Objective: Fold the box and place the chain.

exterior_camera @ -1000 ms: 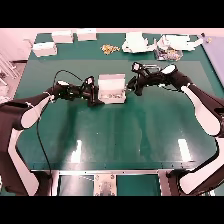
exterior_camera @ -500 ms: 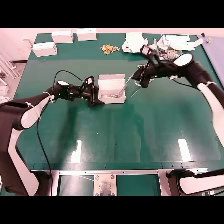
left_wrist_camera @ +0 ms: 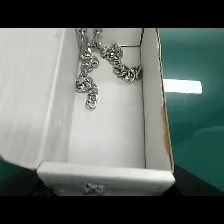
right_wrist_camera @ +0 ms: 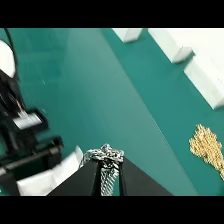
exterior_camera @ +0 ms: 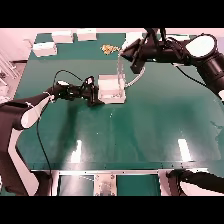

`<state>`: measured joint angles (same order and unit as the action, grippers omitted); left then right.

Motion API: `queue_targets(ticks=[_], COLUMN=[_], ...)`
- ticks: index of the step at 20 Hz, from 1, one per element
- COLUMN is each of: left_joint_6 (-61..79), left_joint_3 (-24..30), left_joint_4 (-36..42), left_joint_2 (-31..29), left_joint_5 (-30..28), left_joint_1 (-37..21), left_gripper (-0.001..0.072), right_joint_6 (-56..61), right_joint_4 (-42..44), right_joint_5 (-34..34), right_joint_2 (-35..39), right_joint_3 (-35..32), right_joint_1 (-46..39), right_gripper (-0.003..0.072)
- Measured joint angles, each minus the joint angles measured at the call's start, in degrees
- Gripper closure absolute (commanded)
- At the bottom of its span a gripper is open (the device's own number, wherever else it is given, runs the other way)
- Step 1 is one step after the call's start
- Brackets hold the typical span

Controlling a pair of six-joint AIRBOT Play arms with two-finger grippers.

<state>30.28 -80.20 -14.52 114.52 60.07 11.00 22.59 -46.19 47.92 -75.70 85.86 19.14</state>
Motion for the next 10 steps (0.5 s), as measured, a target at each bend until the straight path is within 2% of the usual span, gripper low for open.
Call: queue_targets(ticks=[6,10], left_joint_6=[0.00,0.00], left_joint_3=[0.00,0.00], left_joint_4=[0.00,0.00], left_joint_2=[0.02,0.02], left_joint_5=[-0.02,-0.02], left_joint_1=[0.00,0.00], left_gripper=[0.0419,0.0420], right_joint_6=[10.78,14.29], right_joint_4=[-7.50,-9.70], right_joint_5=[-1.14,-2.01], right_joint_2=[0.57,-0.70], right_joint_3=[0.66,-1.53], right_joint_1=[5.05,5.84], right_gripper=[0.0683,0.0684])
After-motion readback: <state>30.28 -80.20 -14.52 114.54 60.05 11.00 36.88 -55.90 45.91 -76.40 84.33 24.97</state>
